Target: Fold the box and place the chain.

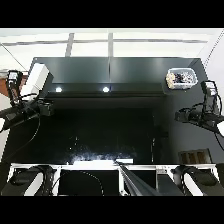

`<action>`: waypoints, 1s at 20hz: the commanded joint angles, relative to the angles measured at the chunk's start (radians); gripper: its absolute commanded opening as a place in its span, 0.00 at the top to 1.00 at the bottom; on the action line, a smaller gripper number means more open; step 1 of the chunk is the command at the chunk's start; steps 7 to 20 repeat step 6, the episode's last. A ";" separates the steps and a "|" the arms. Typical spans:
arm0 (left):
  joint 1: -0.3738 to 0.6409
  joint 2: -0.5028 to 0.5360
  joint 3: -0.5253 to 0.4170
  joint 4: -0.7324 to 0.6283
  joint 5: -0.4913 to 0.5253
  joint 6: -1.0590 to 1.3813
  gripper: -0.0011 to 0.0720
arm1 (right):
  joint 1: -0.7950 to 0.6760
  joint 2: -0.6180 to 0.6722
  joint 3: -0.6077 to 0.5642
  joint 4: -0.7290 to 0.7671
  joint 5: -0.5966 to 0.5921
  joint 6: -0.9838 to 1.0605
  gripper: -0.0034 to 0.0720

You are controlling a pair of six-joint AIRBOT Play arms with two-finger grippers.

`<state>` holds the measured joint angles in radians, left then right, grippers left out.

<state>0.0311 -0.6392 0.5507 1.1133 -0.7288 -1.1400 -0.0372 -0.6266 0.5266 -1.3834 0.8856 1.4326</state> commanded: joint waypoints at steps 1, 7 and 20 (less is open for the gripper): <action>0.001 -0.001 -0.003 0.027 0.001 -0.016 0.95 | 0.000 0.001 -0.003 -0.001 0.001 0.000 0.92; 0.001 -0.001 -0.003 0.027 -0.005 -0.017 0.95 | 0.000 0.001 -0.003 -0.001 0.001 0.000 0.92; 0.001 -0.001 -0.003 0.027 -0.005 -0.017 0.95 | 0.000 0.001 -0.003 -0.001 0.001 0.000 0.92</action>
